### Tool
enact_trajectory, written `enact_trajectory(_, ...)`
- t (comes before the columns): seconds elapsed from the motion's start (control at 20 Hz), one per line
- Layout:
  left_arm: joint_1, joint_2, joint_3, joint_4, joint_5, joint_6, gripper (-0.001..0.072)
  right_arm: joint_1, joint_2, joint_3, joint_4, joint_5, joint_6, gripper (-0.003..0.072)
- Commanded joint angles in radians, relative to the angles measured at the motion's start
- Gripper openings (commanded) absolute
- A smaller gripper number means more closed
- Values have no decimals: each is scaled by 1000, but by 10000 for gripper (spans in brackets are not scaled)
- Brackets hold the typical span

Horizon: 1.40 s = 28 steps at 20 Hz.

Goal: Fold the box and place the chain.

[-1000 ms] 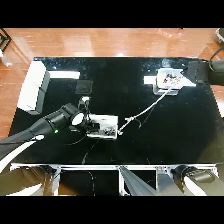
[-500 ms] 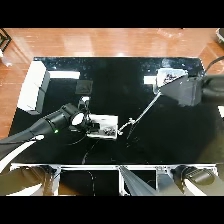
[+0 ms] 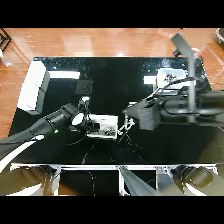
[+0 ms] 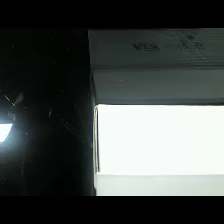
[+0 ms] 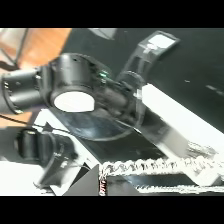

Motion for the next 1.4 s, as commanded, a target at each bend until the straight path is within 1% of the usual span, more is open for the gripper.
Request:
enact_trajectory(0.0,0,0,1,0,1,0,29,72,-50,-16,32,-146,5,27)
enact_trajectory(0.15,0,0,1,0,1,0,29,97,-106,-16,51,-200,-13,27)
enact_trajectory(0.4,0,0,1,0,2,0,29,132,-216,-43,43,-218,-20,27)
enact_trajectory(0.5,0,0,1,0,2,0,29,131,-247,-55,18,-216,-24,27)
enact_trajectory(0.7,0,0,1,0,2,0,29,130,-257,-79,-69,-159,11,27)
enact_trajectory(0.75,0,0,1,0,2,0,29,130,-257,-93,-72,-145,15,27)
enact_trajectory(0.9,0,0,1,0,1,0,29,130,-257,-150,-77,-128,34,27)
enact_trajectory(1.05,0,0,1,0,1,0,29,130,-257,-164,-135,-126,78,27)
enact_trajectory(1.2,0,0,1,0,1,0,29,138,-257,-164,-110,-121,78,27)
enact_trajectory(1.35,0,0,1,0,3,0,29,160,-268,-164,-71,-164,77,28)
